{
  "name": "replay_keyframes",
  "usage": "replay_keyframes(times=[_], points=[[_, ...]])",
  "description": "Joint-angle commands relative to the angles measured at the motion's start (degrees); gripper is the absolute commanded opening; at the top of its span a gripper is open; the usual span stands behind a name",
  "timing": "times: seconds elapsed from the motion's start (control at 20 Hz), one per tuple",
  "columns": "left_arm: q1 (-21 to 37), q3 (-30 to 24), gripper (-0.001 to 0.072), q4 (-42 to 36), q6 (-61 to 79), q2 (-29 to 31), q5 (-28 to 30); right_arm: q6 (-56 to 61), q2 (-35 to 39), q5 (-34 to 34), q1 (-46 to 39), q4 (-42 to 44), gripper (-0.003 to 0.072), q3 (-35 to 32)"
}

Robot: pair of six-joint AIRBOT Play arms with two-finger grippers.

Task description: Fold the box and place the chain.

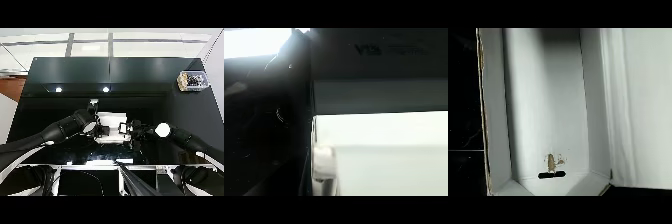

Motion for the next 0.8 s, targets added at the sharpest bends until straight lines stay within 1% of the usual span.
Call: replay_keyframes(times=[0.0,0.05,0.1,0.15,0.5,0.55,0.6,0.65,0.7,0.75], points=[[-0.04,0.02,0.0208,-0.04,0.04,-0.24,0.13,-0.02,-0.04,-0.22,0.02,0.00,0.0531,-0.02],[-0.04,0.02,0.0127,-0.52,0.09,-0.24,0.15,0.00,-0.04,-0.39,0.02,0.00,0.0531,-0.02],[-0.04,0.02,0.0099,-0.70,0.09,-0.26,0.20,0.00,-0.04,-0.42,0.00,0.00,0.0531,-0.04],[-0.07,0.02,0.0025,-0.87,0.11,-0.26,0.22,0.00,-0.04,-0.42,0.00,0.00,0.0531,-0.02],[-0.04,0.07,0.0033,-0.90,0.11,-0.28,0.13,0.00,-0.04,-0.42,0.02,0.00,0.0531,-0.02],[-0.02,0.07,0.0056,-0.83,0.13,-0.28,0.13,0.00,-0.04,-0.42,0.02,0.00,0.0531,-0.02],[0.17,0.07,0.0206,-0.76,0.11,-0.28,0.09,0.00,-0.04,-0.39,0.02,0.00,0.0531,-0.02],[0.46,0.07,0.0440,-0.83,0.11,-0.22,-0.15,0.00,-0.04,-0.39,0.00,0.00,0.0531,-0.02],[0.52,0.07,0.0552,-0.76,0.11,-0.09,-0.46,0.00,-0.04,-0.39,0.00,0.00,0.0531,-0.02],[0.55,0.07,0.0554,-0.61,0.11,0.07,-0.74,0.00,-0.04,-0.39,0.00,0.00,0.0531,-0.02]])
